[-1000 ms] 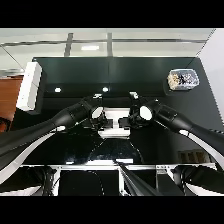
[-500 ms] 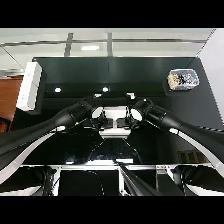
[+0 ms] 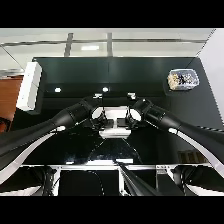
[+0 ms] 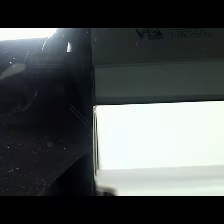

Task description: Fold the box and place the chain.

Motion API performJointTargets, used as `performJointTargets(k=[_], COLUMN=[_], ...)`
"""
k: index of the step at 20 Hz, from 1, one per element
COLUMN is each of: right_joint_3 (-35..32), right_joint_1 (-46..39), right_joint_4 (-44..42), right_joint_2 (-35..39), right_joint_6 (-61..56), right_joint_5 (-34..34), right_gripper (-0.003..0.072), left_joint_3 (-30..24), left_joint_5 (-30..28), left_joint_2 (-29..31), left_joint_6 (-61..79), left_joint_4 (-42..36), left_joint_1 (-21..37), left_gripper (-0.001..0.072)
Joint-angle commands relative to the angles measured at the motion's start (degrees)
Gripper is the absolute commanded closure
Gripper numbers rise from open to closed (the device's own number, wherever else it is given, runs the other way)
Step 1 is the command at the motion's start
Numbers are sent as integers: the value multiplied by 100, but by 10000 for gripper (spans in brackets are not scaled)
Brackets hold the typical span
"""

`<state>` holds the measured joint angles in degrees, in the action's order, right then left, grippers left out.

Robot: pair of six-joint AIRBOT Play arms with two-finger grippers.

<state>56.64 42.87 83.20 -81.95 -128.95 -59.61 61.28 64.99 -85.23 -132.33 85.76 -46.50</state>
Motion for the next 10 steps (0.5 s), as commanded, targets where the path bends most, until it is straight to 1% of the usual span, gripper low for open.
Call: performJointTargets(k=[1, 4, 5, 6, 8, 9, 10], right_joint_3=[2, 2, 2, 2, 7, 17, 35], right_joint_1=[4, 4, 2, 2, 2, 0, 0], right_joint_4=[-9, -11, -22, -31, -57, -70, -63], right_joint_2=[-4, -4, -4, -2, -2, -2, -2], right_joint_6=[-4, 0, -4, -4, 26, 37, 39], right_joint_5=[-44, -63, -74, -85, -114, -155, -208], right_gripper=[670, 665, 565, 536, 535, 442, 275], left_joint_3=[2, 2, 2, 2, 2, 2, 2], left_joint_5=[-9, -7, -7, -7, -9, -7, -7], left_joint_2=[-2, -2, -2, -2, -2, -2, -2], left_joint_6=[9, 9, 9, 9, 9, 9, 9], left_joint_4=[11, 11, 11, 11, 11, 11, 11], left_joint_1=[7, 7, 7, 7, 7, 7, 7], left_gripper=[682, 682, 682, 682, 682, 682, 682])
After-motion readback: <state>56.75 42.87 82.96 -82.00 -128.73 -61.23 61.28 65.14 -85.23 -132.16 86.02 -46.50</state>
